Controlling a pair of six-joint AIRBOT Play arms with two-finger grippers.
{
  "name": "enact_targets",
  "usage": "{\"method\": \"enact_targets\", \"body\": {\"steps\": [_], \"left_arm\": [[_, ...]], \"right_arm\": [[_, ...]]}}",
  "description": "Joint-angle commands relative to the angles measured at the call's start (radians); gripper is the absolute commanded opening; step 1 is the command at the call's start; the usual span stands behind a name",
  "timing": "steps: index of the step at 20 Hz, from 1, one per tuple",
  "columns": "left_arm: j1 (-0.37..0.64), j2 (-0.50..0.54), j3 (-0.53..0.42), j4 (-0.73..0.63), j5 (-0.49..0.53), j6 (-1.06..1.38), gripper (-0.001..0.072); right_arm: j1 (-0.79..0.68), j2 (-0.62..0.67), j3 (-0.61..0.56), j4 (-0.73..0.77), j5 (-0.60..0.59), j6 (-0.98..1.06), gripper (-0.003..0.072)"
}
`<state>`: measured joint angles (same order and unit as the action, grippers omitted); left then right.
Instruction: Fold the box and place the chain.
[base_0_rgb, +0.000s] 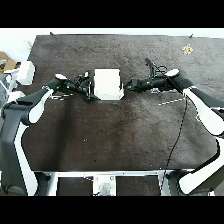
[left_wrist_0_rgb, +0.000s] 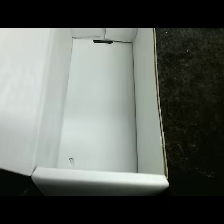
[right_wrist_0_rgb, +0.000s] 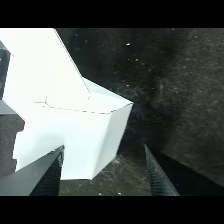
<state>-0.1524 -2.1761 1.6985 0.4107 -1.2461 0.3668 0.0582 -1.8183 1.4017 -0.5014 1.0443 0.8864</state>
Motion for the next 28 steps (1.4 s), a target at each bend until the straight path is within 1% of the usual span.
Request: {"method": "enact_targets", "body": {"steps": [1, 4, 10, 13, 14, 17, 22, 25, 26, 28], "left_arm": [[-0.001, 0.0, 0.0, 0.0, 0.0, 0.0, 0.0395], [-0.001, 0.0, 0.0, 0.0, -0.002, 0.0, 0.0395], [-0.001, 0.0, 0.0, 0.0, -0.002, 0.0, 0.0395], [-0.001, 0.0, 0.0, 0.0, -0.002, 0.0, 0.0395], [-0.001, 0.0, 0.0, 0.0, -0.002, 0.0, 0.0395], [-0.001, 0.0, 0.0, 0.0, -0.003, 0.0, 0.0395], [-0.001, 0.0, 0.0, 0.0, -0.003, 0.0, 0.0395], [0.0, 0.0, 0.0, 0.0, -0.003, 0.0, 0.0395], [-0.001, 0.0, 0.0, 0.0, -0.003, 0.0, 0.0395], [-0.001, 0.0, 0.0, 0.0, -0.003, 0.0, 0.0395]], "right_arm": [[0.034, -0.003, 0.002, -0.027, -0.023, 0.059, 0.0558], [0.083, -0.003, 0.023, -0.11, -0.067, 0.12, 0.0558], [0.161, -0.003, 0.11, -0.385, -0.127, 0.347, 0.0557], [0.201, -0.019, 0.148, -0.448, -0.128, 0.403, 0.0557], [0.214, -0.035, 0.175, -0.479, -0.114, 0.43, 0.0556], [0.248, -0.103, 0.285, -0.602, -0.011, 0.534, 0.0557], [0.317, -0.167, 0.396, -0.845, 0.082, 0.707, 0.0556], [0.365, -0.194, 0.451, -0.948, 0.113, 0.788, 0.0551], [0.383, -0.202, 0.469, -0.988, 0.124, 0.81, 0.0451], [0.414, -0.224, 0.511, -1.053, 0.153, 0.858, 0.0445]]}}
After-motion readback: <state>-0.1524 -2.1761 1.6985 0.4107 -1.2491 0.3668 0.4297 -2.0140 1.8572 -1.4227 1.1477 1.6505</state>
